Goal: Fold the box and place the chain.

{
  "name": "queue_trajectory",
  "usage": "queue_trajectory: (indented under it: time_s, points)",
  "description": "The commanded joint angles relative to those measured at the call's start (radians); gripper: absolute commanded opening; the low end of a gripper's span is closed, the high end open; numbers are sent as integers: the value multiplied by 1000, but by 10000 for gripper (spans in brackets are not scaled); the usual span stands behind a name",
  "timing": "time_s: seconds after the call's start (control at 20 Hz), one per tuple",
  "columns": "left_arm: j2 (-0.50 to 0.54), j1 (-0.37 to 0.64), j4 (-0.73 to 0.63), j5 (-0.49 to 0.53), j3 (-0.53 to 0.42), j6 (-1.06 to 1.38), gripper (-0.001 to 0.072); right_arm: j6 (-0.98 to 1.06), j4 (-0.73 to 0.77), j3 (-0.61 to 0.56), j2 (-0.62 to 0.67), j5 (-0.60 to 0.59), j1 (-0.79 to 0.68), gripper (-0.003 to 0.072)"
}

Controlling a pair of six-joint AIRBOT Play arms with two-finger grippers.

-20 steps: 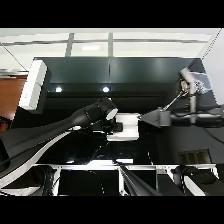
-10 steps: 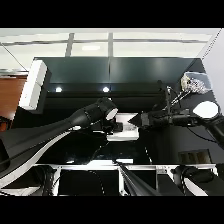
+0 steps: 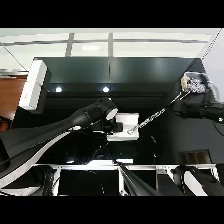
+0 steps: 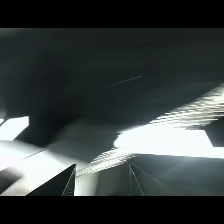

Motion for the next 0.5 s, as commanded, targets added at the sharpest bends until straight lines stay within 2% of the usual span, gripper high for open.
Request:
queue_trajectory:
  time_s: [0.0, 0.15, 0.25, 0.45]
  points:
    - [0, 1, 1, 2, 0, 0, 34, 214, -363, -22, 3, -275, -177, 387]
    - [0, 1, 5, 5, 0, 0, 33, 238, -369, -20, -54, -454, -199, 391]
    - [0, 1, 5, 5, 0, 0, 34, 237, -307, -1, -141, -483, -199, 720]
    - [0, 1, 4, 0, 0, 0, 33, 237, -125, 126, -365, -452, -197, 720]
